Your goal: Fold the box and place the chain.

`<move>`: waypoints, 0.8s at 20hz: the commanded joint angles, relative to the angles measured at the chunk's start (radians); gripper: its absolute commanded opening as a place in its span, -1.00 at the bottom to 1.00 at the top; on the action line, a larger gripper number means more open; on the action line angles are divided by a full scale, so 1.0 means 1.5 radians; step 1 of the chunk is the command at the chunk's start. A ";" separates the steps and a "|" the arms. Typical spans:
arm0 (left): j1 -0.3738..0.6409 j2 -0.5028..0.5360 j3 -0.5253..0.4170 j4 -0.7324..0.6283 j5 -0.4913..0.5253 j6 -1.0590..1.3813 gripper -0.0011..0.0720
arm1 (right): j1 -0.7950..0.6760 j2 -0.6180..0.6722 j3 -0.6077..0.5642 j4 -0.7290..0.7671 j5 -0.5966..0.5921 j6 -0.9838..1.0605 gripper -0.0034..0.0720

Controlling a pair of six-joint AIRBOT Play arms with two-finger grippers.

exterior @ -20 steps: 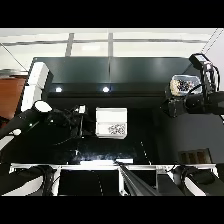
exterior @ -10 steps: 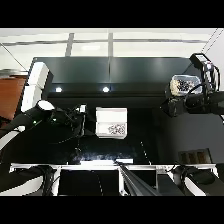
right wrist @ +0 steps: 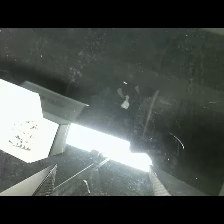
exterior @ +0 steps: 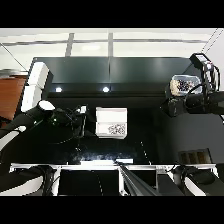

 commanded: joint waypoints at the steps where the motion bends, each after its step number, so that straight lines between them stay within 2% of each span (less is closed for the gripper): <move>1: -0.002 0.000 0.001 0.004 -0.002 0.000 0.95 | 0.000 0.000 0.000 0.000 0.000 0.000 0.96; 16: -0.030 -0.001 0.003 0.012 0.026 -0.017 0.95 | 0.000 0.000 -0.004 0.000 -0.001 0.000 0.96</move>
